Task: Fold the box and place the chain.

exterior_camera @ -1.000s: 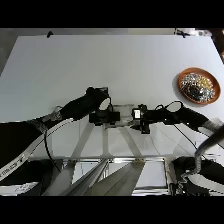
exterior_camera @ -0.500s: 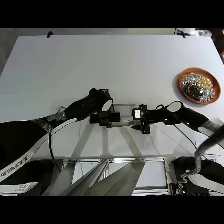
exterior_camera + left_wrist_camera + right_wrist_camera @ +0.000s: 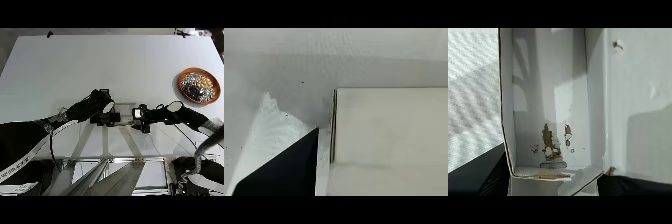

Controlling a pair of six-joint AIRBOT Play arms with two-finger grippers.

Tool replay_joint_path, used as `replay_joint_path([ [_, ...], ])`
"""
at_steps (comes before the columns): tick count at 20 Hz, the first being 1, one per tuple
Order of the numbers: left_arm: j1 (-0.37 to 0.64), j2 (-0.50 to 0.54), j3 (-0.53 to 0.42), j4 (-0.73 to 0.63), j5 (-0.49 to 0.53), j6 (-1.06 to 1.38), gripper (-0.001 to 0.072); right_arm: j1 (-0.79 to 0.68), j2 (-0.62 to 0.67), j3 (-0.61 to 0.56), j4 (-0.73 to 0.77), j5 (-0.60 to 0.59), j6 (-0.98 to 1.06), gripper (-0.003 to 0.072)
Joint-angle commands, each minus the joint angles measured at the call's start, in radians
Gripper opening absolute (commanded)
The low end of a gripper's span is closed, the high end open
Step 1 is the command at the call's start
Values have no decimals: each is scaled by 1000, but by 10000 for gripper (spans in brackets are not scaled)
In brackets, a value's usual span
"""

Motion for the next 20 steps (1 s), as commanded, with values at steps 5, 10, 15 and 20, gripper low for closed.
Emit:
replay_joint_path([
  [5, -4, -3, 1, -3, 2, -18, 4, 0, 0, 0, 0, 2, 0, 336],
  [10, 5, -2, 1, -22, -19, -17, 17, 0, 0, 0, 0, 3, 0, 336],
  [15, 35, 80, 1, -22, 23, 23, 275, 0, 0, 0, 0, 2, 0, 336],
  [20, 80, 182, -6, -20, 10, 147, 371, 0, 0, 0, 0, 3, 0, 336],
])
